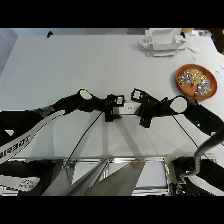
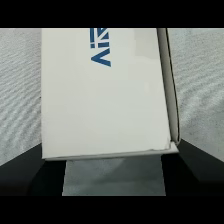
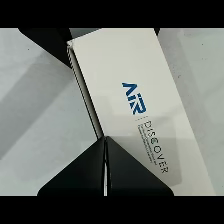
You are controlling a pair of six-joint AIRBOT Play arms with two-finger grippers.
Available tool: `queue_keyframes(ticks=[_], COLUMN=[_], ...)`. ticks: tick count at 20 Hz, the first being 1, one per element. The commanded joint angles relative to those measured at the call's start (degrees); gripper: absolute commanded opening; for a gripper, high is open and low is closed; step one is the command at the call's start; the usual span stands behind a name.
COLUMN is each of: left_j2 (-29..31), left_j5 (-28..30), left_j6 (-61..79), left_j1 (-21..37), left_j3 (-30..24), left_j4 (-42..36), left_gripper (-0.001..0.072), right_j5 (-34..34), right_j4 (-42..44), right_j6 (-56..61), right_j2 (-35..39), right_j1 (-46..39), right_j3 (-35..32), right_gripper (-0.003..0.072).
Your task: Fold the box and place the chain.
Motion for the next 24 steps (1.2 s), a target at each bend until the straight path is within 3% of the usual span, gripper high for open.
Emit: queue_keyframes(ticks=[1, 7, 11, 13, 17, 21, 24], left_j2=[0.04, 0.04, 0.04, 0.04, 0.04, 0.04, 0.04], left_j5=[0.02, 0.02, 0.02, 0.02, 0.02, 0.02, 0.02], left_j6=[0.00, 0.00, 0.02, 0.00, 0.00, 0.02, 0.02], left_j1=[0.04, 0.04, 0.04, 0.04, 0.04, 0.04, 0.04], left_j3=[0.04, 0.04, 0.04, 0.04, 0.02, 0.02, 0.02], left_j4=[0.02, 0.04, 0.04, 0.04, 0.04, 0.04, 0.04], left_gripper=[0.0083, 0.0083, 0.0083, 0.0083, 0.0083, 0.0083, 0.0083], right_j5=[-0.13, -1.07, -0.79, 1.55, 11.47, 26.53, 29.92], right_j4=[-1.55, -1.36, 0.24, -4.39, -19.02, -23.17, -24.06], right_j6=[0.90, 3.28, 8.48, 15.87, 35.39, 45.16, 51.78], right_j2=[-0.04, 0.70, 6.40, 10.12, 15.10, 14.95, 14.95], right_j1=[0.04, 0.02, -0.04, -0.04, -3.13, -14.45, -23.78], right_j3=[-0.09, 0.13, 3.65, 5.70, 5.95, 5.92, 5.95], right_gripper=[0.0018, 0.0018, 0.0019, 0.0019, 0.0017, 0.0017, 0.0020])
